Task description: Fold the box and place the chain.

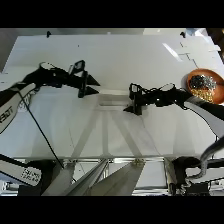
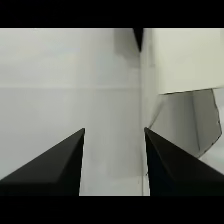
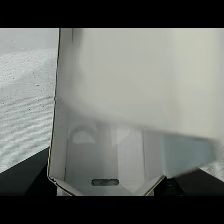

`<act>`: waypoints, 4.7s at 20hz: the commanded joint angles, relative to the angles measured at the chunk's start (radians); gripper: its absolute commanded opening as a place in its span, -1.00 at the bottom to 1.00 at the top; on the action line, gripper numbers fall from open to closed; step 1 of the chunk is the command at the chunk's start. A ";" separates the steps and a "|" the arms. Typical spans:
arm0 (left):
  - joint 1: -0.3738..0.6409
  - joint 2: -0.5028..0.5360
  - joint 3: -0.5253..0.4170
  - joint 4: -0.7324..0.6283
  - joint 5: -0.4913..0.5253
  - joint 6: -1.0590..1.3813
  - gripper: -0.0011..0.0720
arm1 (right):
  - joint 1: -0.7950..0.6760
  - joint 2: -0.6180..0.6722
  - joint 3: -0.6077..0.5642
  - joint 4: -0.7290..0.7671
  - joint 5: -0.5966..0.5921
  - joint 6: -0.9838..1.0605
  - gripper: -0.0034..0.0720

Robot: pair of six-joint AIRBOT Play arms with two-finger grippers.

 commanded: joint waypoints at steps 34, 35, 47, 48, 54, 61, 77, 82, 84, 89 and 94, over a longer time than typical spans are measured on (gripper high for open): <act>-0.216 -0.017 -0.006 -0.071 0.382 -0.243 -0.95 | 0.000 0.000 0.000 0.000 0.000 0.000 0.40; -0.201 -0.003 -0.006 -0.070 0.342 -0.243 -0.95 | 0.000 0.000 0.000 0.000 0.000 0.000 0.40; 0.034 0.137 -0.030 0.247 -0.025 -0.207 0.30 | 0.000 0.000 0.000 0.000 0.000 0.000 0.40; 0.029 0.137 -0.047 0.248 -0.012 -0.167 0.30 | 0.000 0.000 0.000 0.000 0.000 0.000 0.40; -0.036 0.111 -0.107 0.248 0.109 0.009 0.81 | 0.000 0.000 0.000 0.000 0.000 0.000 0.40; -0.117 0.056 -0.107 0.251 0.126 0.008 0.79 | 0.000 0.000 0.000 0.000 0.000 0.000 0.40; -0.135 0.041 -0.107 0.287 0.081 0.031 -0.21 | 0.000 0.000 0.000 0.000 0.000 0.000 0.40; -0.138 0.041 -0.107 0.284 0.088 0.031 -0.22 | 0.000 0.000 0.000 0.000 0.000 0.000 0.40; -0.144 0.041 -0.107 0.279 0.099 0.031 -0.22 | 0.000 0.000 0.000 0.000 0.000 0.000 0.40; -0.156 0.042 -0.107 0.200 0.135 0.030 -0.22 | 0.000 0.000 0.000 0.000 0.000 0.000 0.40; -0.160 0.042 -0.107 0.199 0.132 0.027 -0.36 | 0.000 0.000 0.000 0.000 0.000 0.000 0.40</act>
